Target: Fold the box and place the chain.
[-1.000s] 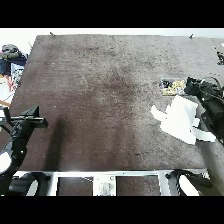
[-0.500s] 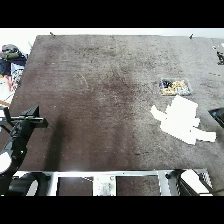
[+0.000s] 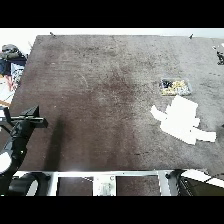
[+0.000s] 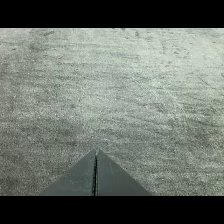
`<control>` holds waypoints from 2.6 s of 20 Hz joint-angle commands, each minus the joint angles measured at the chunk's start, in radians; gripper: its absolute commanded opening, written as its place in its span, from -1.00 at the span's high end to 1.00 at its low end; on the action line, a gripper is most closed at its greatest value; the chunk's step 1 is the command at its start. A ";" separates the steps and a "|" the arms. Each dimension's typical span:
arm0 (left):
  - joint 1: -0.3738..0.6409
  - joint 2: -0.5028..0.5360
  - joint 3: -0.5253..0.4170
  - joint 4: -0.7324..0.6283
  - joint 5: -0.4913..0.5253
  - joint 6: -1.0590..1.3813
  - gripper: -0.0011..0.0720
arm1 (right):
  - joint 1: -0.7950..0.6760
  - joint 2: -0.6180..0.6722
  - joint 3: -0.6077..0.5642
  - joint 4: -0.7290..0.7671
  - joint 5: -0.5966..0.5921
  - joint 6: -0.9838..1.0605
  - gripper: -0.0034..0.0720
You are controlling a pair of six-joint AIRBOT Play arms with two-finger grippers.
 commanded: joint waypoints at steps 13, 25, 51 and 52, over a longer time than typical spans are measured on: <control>0.000 0.001 0.000 0.000 0.000 0.000 0.94 | -0.006 -0.341 0.061 0.075 0.141 -0.346 -0.30; 0.000 0.001 0.000 0.000 0.000 0.000 0.94 | 0.003 -0.423 -0.026 0.284 0.268 -0.549 0.89; 0.000 0.001 0.002 0.000 -0.153 0.004 -0.96 | 1.108 -0.393 -0.034 0.789 -0.282 -0.364 0.89; 0.000 0.001 0.005 0.000 -0.207 0.019 -0.96 | 1.130 -0.393 -0.034 0.783 -0.319 -0.378 0.89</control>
